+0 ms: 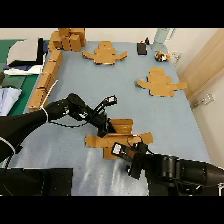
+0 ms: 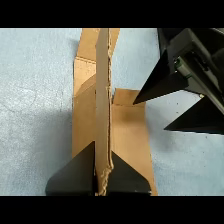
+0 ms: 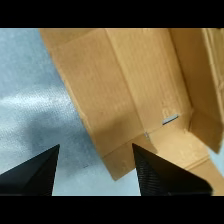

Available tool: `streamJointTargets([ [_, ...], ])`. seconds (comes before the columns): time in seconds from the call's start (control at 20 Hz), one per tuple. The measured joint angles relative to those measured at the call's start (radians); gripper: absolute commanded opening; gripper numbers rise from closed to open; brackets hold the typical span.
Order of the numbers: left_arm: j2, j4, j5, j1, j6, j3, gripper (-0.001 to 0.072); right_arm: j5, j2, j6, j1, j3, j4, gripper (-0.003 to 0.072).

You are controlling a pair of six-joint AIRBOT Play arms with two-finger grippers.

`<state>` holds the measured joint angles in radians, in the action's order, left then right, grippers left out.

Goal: Fold the box.

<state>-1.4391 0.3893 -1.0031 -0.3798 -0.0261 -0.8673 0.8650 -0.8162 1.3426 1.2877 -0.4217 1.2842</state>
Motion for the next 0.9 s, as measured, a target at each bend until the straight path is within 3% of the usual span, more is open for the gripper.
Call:
streamJointTargets([
  [0.4,0.000,0.000,0.000,-0.001,0.000,0.000,0.0015,-0.029,-0.067,0.001,0.013,0.003,-0.211,0.0690],
  [0.9,0.000,0.000,0.000,-0.001,0.000,0.000,0.0015,0.005,-0.074,-0.094,0.013,-0.034,-0.301,0.0710],
])
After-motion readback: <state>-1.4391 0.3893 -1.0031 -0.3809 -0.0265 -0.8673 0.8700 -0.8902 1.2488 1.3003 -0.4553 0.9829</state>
